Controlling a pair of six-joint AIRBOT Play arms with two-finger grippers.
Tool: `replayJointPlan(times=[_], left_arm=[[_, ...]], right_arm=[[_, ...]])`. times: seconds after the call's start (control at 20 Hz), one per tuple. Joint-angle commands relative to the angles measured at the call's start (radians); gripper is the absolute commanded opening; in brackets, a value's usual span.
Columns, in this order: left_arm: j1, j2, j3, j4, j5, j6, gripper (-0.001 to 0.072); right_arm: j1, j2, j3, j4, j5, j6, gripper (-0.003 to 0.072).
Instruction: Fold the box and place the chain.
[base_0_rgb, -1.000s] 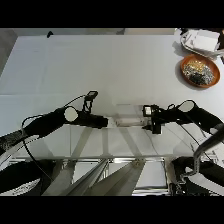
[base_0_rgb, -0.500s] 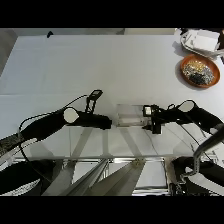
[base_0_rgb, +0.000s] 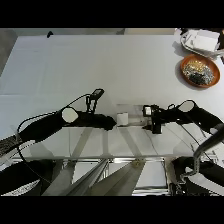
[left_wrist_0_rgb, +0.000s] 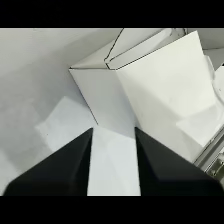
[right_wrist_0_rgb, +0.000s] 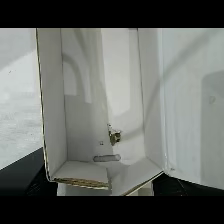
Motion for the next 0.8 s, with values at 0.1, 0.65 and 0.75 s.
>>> replayJointPlan(times=[0.1,0.65,0.75], left_arm=[[0.0,0.001,0.001,-0.029,0.028,0.032,0.0346],[-0.032,-0.115,0.15,0.076,-0.021,-0.129,0.0345],[-0.039,-0.15,0.192,0.163,-0.066,-0.233,0.0345]], right_arm=[[0.0,0.001,0.0,0.002,0.0,0.002,0.0296],[0.0,0.001,0.0,0.002,0.001,0.002,0.0296],[0.0,0.001,0.001,0.002,0.0,0.002,0.0296]])
